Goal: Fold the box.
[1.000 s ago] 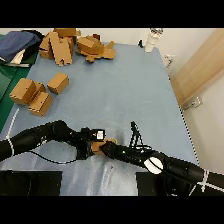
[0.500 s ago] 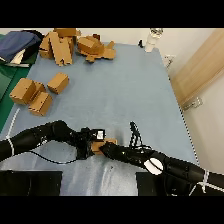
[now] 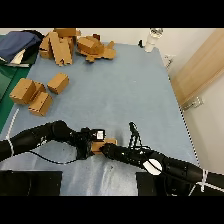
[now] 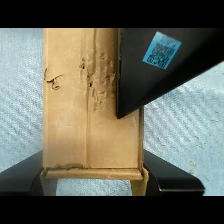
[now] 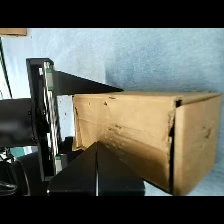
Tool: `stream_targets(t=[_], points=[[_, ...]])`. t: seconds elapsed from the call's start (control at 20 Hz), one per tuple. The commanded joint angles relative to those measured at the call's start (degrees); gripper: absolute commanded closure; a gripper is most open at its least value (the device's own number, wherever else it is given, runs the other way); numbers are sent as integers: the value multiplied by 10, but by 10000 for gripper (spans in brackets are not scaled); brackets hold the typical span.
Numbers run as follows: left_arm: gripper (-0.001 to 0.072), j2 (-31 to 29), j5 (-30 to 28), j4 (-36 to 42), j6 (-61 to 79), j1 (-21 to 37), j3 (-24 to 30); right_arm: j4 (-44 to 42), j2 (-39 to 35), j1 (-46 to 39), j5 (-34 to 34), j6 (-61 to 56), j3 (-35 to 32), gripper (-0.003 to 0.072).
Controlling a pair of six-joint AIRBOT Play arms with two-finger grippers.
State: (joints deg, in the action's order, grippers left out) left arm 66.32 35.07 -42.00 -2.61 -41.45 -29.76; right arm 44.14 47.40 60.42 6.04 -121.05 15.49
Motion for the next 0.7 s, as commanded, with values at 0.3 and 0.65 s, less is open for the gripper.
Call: stream_targets(t=[0.3, 0.65], points=[[365, 0, -1, 0, -1, 0, -1, 50, -88, -31, -7, 0, 0, 683], [366, -28, -2, -52, -131, 2, -13, 148, -218, -248, 64, 0, 0, 683]])
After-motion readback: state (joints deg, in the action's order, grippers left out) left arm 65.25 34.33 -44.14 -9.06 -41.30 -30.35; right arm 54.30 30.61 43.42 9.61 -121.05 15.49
